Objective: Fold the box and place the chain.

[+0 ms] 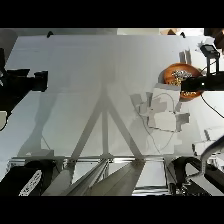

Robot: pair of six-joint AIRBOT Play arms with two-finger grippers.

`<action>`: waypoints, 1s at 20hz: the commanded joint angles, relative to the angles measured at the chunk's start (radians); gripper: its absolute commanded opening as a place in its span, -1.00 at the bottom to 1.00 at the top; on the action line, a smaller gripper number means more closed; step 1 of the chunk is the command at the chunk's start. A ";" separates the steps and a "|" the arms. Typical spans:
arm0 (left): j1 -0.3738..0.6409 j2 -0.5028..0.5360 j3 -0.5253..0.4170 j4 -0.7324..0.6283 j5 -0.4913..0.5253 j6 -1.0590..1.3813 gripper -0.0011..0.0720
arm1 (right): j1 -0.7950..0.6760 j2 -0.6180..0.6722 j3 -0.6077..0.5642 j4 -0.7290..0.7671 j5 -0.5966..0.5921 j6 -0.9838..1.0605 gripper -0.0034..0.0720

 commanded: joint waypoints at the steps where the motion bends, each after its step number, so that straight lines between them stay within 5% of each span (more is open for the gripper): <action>1: -0.001 0.001 0.001 0.000 0.000 0.000 0.93 | 0.000 0.001 0.001 0.072 0.077 0.000 -0.84; 5: -0.001 0.001 0.001 0.000 0.000 0.000 0.93 | 0.000 0.001 0.001 0.078 0.191 0.001 -0.82; 8: -0.001 0.001 0.001 0.000 0.000 0.000 0.93 | 0.000 0.000 0.001 -0.031 0.304 0.073 -0.21; 10: -0.001 0.001 0.001 0.000 0.000 0.000 0.93 | 0.000 0.000 0.001 -0.122 0.378 0.115 0.59; 11: -0.001 0.001 0.001 0.000 0.000 0.000 0.93 | 0.000 0.000 0.001 -0.151 0.414 0.125 0.79; 20: -0.001 0.001 0.001 0.000 0.000 0.000 0.93 | 0.000 -0.061 0.000 -0.350 0.506 0.373 0.66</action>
